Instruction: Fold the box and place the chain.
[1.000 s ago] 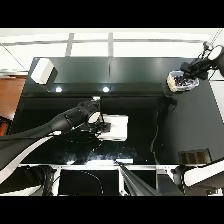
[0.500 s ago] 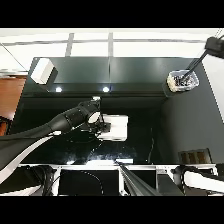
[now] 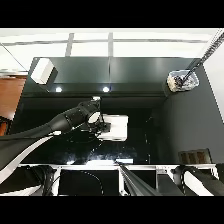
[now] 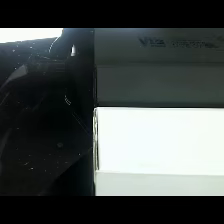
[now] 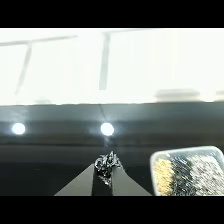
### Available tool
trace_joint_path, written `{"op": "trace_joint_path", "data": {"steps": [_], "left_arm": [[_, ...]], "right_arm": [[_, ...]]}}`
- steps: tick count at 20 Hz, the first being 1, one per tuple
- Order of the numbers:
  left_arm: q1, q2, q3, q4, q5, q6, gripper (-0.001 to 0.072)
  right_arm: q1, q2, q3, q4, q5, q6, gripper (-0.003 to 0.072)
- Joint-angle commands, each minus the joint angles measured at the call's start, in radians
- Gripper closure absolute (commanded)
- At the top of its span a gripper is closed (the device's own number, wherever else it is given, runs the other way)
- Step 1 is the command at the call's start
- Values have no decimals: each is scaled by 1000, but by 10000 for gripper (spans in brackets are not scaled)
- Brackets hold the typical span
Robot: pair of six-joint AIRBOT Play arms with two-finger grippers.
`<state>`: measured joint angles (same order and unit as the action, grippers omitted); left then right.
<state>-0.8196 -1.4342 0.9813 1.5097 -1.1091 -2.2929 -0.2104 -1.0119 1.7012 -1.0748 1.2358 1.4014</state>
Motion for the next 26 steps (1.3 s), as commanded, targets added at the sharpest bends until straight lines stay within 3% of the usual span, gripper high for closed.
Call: {"op": "trace_joint_path", "data": {"steps": [1, 9, 13, 19, 26], "left_arm": [[0, 0, 0, 0, -2, 0, 680], [0, 0, 0, 0, 0, 0, 680], [0, 0, 0, 0, 0, 0, 680], [0, 0, 0, 0, 0, 0, 680], [0, 0, 0, 0, 0, 0, 680]], "right_arm": [[48, 99, 1, 55, 62, -19, 648], [302, 176, -8, 43, 227, -22, 648], [393, 176, -99, 54, 288, -22, 648], [508, 175, -268, 146, 193, -56, 648], [599, 166, -288, 222, 143, -64, 648]]}}
